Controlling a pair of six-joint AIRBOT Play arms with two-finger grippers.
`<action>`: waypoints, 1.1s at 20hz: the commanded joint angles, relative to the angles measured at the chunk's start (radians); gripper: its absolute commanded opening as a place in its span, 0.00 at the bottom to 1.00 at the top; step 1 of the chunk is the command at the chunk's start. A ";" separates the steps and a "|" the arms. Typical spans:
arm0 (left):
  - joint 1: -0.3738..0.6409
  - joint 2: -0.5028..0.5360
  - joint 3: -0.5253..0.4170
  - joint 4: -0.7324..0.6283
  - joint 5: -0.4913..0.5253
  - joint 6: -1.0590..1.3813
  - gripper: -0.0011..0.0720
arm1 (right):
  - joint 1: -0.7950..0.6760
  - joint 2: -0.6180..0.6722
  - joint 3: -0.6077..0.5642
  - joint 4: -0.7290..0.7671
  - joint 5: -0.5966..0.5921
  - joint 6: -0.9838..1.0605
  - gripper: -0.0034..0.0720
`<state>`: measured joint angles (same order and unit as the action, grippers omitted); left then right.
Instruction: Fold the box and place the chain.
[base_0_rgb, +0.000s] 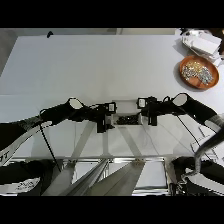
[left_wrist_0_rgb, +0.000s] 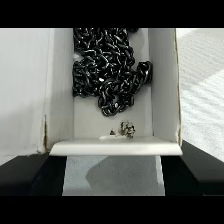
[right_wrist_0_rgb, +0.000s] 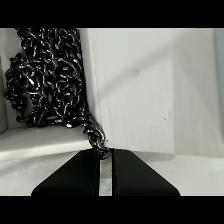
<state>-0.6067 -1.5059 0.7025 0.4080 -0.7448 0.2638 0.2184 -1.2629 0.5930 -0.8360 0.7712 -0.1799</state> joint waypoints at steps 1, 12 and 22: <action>0.000 0.001 0.000 0.000 0.000 0.000 0.46 | 0.000 0.004 0.000 -0.072 -0.011 0.193 0.06; 0.000 0.001 0.000 0.000 0.000 0.000 0.46 | 0.000 0.282 0.000 -0.290 0.010 0.778 0.06; 0.000 0.001 0.000 0.000 0.000 0.000 0.46 | 0.007 0.631 0.000 -0.072 0.039 0.885 0.06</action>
<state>-0.6067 -1.5059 0.7025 0.4080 -0.7452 0.2638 0.2199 -0.7082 0.5926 -1.0225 0.8082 0.6662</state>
